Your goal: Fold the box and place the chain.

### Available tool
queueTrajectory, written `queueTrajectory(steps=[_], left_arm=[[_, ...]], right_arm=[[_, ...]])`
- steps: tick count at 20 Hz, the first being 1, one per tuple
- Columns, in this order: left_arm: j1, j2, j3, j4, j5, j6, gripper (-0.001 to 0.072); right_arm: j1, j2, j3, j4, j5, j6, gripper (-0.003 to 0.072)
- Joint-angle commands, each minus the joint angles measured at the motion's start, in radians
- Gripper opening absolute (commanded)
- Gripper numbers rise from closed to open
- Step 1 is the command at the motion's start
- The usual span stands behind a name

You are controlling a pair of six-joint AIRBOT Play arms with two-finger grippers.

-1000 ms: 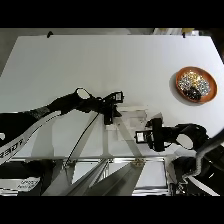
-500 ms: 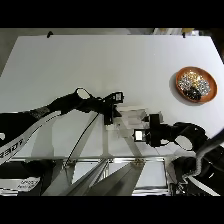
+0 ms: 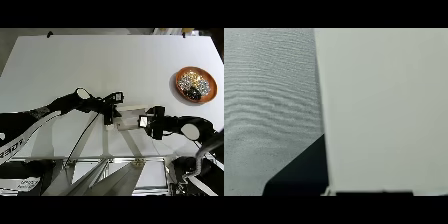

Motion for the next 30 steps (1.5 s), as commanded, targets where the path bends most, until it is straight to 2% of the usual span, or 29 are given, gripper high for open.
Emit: queueTrajectory(steps=[1,6,10,13,20,30], left_arm=[[0.000,0.000,0.000,0.000,0.000,0.001,0.0035],[-0.001,0.000,0.000,0.000,0.000,0.001,0.0035],[0.000,0.000,0.000,-0.001,0.000,0.000,0.0035],[-0.001,0.000,0.000,-0.001,0.000,0.000,0.0035],[-0.001,0.000,0.000,-0.001,0.000,0.000,0.0035],[0.000,0.000,0.000,0.000,0.000,0.000,0.0035]], right_arm=[[-0.113,-0.050,0.011,0.196,0.025,-0.187,0.0702],[-0.243,-0.138,0.034,0.363,0.094,-0.395,0.0702],[-0.321,-0.245,0.086,0.403,0.155,-0.425,0.0701],[-0.327,-0.326,0.130,0.418,0.211,-0.499,0.0701],[-0.327,-0.425,0.135,0.484,0.206,-0.646,0.0694],[-0.317,-0.452,0.106,0.467,0.220,-0.651,0.0665]])
